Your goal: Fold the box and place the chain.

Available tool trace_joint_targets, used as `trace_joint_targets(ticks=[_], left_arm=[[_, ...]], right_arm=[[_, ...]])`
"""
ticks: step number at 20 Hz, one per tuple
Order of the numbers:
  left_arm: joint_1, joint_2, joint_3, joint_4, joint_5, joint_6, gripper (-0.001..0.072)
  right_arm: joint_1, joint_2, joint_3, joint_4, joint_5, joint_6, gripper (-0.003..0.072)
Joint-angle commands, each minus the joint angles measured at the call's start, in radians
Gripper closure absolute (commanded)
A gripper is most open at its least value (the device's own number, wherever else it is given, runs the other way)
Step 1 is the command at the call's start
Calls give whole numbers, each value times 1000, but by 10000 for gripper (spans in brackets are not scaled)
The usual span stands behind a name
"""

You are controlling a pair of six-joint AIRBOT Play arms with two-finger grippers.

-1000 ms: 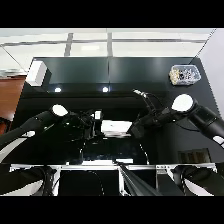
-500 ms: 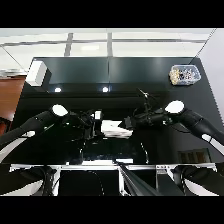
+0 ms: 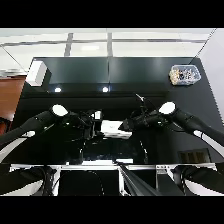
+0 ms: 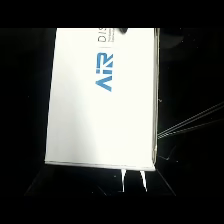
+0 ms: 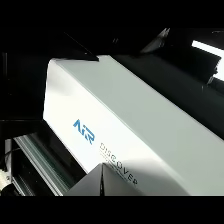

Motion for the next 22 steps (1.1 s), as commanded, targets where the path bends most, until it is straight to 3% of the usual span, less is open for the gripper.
trace_joint_targets(ticks=[1,6,9,10,11,12,14,17,22], left_arm=[[0,0,1,-2,1,-2,323],[0,0,1,-2,0,-2,322],[0,10,8,1,-4,-17,315],[0,23,16,6,-8,-56,244],[0,40,25,20,-19,-89,30],[0,62,35,46,-33,-116,-1],[0,114,59,109,-76,-153,-1],[-10,144,109,54,-128,-191,0],[-121,23,225,-60,-98,-237,1]], right_arm=[[-3,-9,-1,-37,-6,-18,677],[-106,129,76,-47,211,-101,673],[-235,291,117,-184,279,-84,673],[-278,341,117,-237,280,-49,673],[-323,386,117,-294,294,-10,673],[-359,419,117,-337,315,15,673],[-411,457,116,-390,359,39,673],[-432,460,116,-394,365,40,673],[-432,460,116,-393,300,43,672]])
